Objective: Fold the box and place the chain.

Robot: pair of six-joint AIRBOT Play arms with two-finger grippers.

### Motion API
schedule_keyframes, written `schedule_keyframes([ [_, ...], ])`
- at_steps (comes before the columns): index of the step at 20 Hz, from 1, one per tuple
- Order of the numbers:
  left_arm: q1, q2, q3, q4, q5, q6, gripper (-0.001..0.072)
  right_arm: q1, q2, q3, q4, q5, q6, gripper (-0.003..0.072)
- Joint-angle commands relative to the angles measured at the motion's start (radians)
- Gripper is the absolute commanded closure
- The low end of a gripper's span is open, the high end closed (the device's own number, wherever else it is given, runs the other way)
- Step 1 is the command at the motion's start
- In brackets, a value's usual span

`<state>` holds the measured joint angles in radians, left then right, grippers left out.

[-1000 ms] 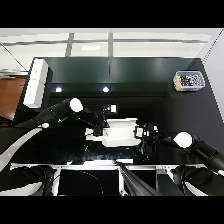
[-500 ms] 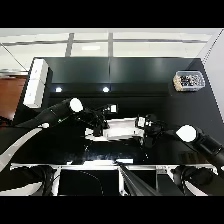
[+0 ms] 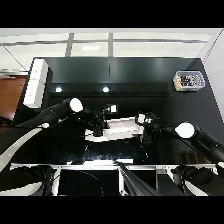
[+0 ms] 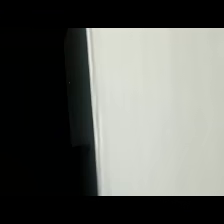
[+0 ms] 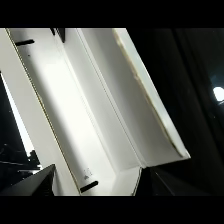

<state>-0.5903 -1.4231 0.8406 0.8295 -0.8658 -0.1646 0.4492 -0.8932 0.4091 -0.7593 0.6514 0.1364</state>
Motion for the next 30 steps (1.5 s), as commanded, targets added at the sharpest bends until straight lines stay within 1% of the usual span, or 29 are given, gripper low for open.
schedule_keyframes([
  [1,-0.001,0.005,0.000,0.032,0.028,0.001,0.0684,0.002,-0.006,0.000,0.045,0.063,-0.066,-0.0018],
  [4,-0.003,0.020,0.000,0.063,0.038,0.002,0.0684,0.001,-0.006,0.001,0.049,0.039,-0.066,-0.0018],
  [8,-0.003,0.032,0.002,0.079,0.047,0.004,0.0684,0.002,-0.006,0.001,0.051,0.106,-0.070,-0.0018],
  [11,-0.003,0.032,0.005,0.079,0.054,0.004,0.0684,0.005,-0.007,-0.003,0.053,0.131,-0.117,-0.0017],
  [13,-0.003,0.032,0.005,0.079,0.054,0.004,0.0683,0.024,-0.014,-0.013,0.051,0.108,-0.119,-0.0017],
  [17,-0.003,0.032,0.004,0.078,0.053,0.003,0.0683,0.063,-0.060,-0.014,0.060,0.101,-0.163,-0.0017],
  [19,-0.003,0.032,0.004,0.078,0.051,0.003,0.0683,0.064,-0.080,-0.014,0.085,0.090,-0.190,-0.0017],
  [23,-0.003,0.031,0.004,0.071,0.048,0.000,0.0682,0.064,-0.104,-0.014,0.089,0.039,-0.206,-0.0017],
  [28,-0.003,0.031,0.004,0.071,0.045,0.000,0.0683,0.064,-0.144,-0.014,0.100,0.035,-0.248,-0.0016],
  [30,-0.002,0.031,0.004,0.071,0.046,0.000,0.0683,0.064,-0.170,-0.014,0.134,0.018,-0.278,-0.0017],
])
